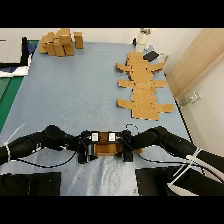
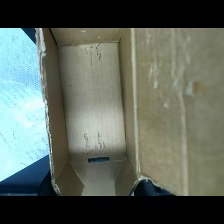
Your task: Fold the box.
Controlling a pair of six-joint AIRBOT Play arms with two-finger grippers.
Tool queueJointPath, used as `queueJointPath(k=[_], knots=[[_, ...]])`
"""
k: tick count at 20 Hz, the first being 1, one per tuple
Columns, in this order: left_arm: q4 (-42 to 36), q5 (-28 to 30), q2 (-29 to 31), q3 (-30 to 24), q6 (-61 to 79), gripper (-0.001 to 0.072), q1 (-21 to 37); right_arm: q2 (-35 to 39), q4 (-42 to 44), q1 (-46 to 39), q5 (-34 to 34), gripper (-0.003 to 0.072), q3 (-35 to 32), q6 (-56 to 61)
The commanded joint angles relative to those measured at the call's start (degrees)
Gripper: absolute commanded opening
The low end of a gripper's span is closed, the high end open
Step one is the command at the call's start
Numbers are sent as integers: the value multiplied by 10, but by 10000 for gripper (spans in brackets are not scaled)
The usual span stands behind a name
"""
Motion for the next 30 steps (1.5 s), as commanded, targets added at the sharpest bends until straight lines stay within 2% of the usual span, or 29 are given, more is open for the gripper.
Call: queueJointPath(k=[1, 2, 3, 4, 9, 10, 11, 12, 30], knots=[[-1, 10, -1, 0, 0, 703, -5, 0, 0, 0, 0, 464, 0, 0], [-1, 12, -1, 0, -1, 698, -5, 0, 0, 0, 0, 464, 0, 0], [-1, 15, -1, 0, -4, 620, -6, 0, 0, 0, 0, 464, 0, 0], [-1, 17, -1, 0, -5, 595, -6, 0, 0, 0, 0, 464, 0, 0], [-3, 20, -1, 0, -9, 592, -6, 0, 0, 0, 0, 464, 0, 0], [-3, 24, -1, 0, -10, 542, -6, 0, 0, 0, 0, 464, 0, 0], [-3, 24, -1, 0, -10, 396, -6, 0, 0, 0, 0, 464, 0, 0], [-3, 24, -1, 0, -10, 376, -6, 0, 0, 0, 0, 464, 0, 0], [-3, 18, 0, 1, -10, 374, -6, 0, 0, 0, 1, 464, 0, 0]])
